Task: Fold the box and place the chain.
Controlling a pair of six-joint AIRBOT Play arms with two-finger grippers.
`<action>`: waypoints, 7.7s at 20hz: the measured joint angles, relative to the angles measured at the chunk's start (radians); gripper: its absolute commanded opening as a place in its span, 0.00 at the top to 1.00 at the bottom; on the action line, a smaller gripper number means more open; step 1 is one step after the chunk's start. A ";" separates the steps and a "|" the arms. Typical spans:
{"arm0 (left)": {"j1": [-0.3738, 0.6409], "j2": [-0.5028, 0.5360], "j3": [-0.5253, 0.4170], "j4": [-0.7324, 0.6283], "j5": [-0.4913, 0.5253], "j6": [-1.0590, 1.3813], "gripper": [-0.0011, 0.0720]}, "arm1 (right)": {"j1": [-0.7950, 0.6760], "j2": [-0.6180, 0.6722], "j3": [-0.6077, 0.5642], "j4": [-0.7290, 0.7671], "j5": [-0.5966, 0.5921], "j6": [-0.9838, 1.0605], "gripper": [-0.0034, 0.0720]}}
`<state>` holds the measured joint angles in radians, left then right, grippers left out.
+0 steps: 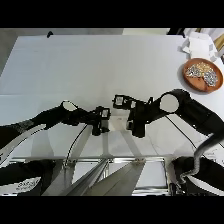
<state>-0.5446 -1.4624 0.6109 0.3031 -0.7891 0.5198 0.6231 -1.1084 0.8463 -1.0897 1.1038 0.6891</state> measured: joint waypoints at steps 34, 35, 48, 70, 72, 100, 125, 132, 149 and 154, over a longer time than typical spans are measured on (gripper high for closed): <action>0.001 0.000 0.000 -0.003 0.002 -0.002 0.64 | 0.001 0.003 -0.032 -0.110 -0.161 -0.010 0.64; 0.001 0.000 0.000 -0.003 0.003 -0.002 0.64 | 0.001 0.003 -0.033 -0.113 -0.169 -0.010 0.64; 0.001 0.000 0.000 0.001 0.002 0.001 0.64 | 0.027 0.002 -0.083 -0.098 -0.224 -0.010 0.64; 0.001 0.000 0.000 0.000 -0.001 0.000 0.64 | 0.035 0.084 -0.100 -0.064 -0.254 -0.016 0.54; 0.001 0.000 0.000 -0.001 0.000 -0.001 0.64 | 0.035 0.075 -0.100 -0.070 -0.256 -0.018 0.55; 0.001 0.000 0.000 0.001 0.001 0.001 0.64 | 0.036 0.056 -0.165 -0.049 -0.306 -0.038 0.74; 0.001 0.000 0.000 0.000 0.001 0.000 0.64 | 0.037 0.054 -0.175 -0.045 -0.338 -0.037 0.74; 0.001 0.000 0.000 0.002 0.000 0.002 0.64 | 0.053 0.053 -0.200 -0.031 -0.349 -0.042 0.57; 0.001 0.000 0.000 0.001 -0.002 0.002 0.64 | 0.038 0.163 -0.204 0.103 -0.394 -0.096 0.57; 0.001 0.000 0.000 0.000 -0.001 0.001 0.64 | 0.036 0.146 -0.204 0.049 -0.369 -0.115 0.57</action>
<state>-0.5438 -1.4620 0.6109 0.3035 -0.7902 0.5205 0.6590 -0.9627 0.6418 -1.0409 0.7353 0.5739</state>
